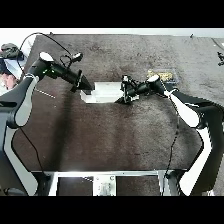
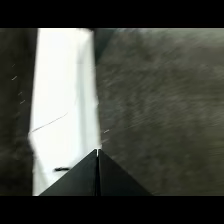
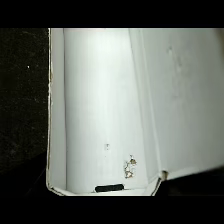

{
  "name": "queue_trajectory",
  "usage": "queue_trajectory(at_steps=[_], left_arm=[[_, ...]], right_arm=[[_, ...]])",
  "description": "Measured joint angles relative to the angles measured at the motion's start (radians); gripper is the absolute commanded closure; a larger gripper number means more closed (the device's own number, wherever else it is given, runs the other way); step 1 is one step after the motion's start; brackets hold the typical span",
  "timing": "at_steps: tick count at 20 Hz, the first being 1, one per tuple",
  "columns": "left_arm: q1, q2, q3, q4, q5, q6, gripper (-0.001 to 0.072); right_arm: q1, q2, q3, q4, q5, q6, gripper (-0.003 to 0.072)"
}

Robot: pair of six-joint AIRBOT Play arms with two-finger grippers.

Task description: Fold the box and place the chain.

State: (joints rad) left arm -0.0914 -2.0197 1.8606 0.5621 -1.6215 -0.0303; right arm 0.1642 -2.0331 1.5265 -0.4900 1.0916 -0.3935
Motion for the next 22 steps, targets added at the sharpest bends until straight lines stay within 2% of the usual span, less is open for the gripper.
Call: queue_trajectory(at_steps=[5, 8, 10, 15, 19, 22], left_arm=[[-0.012, 0.014, -0.003, -0.016, -0.027, -0.07, 0.0705], [-0.048, 0.025, -0.015, -0.02, -0.008, -0.121, 0.0705], [-0.075, 0.057, -0.055, -0.022, 0.029, -0.137, 0.0705], [-0.12, 0.161, -0.215, -0.018, 0.208, -0.144, 0.0703], [-0.154, 0.183, -0.319, -0.019, 0.398, -0.144, 0.07], [-0.164, 0.18, -0.352, -0.053, 0.552, -0.136, 0.07]], right_arm=[[0.0, 0.0, 0.0, 0.0, 0.0, 0.0, 0.0246], [0.0, 0.0, 0.0, 0.0, 0.0, 0.0, 0.0247], [0.0, 0.0, 0.0, 0.0, 0.0, 0.0, 0.0246], [0.0, 0.0, 0.0, 0.0, 0.0, 0.0, 0.0246], [0.0, 0.0, 0.0, 0.0, 0.0, 0.0, 0.0246], [0.0, 0.0, 0.0, 0.0, 0.001, 0.0, 0.0246]])
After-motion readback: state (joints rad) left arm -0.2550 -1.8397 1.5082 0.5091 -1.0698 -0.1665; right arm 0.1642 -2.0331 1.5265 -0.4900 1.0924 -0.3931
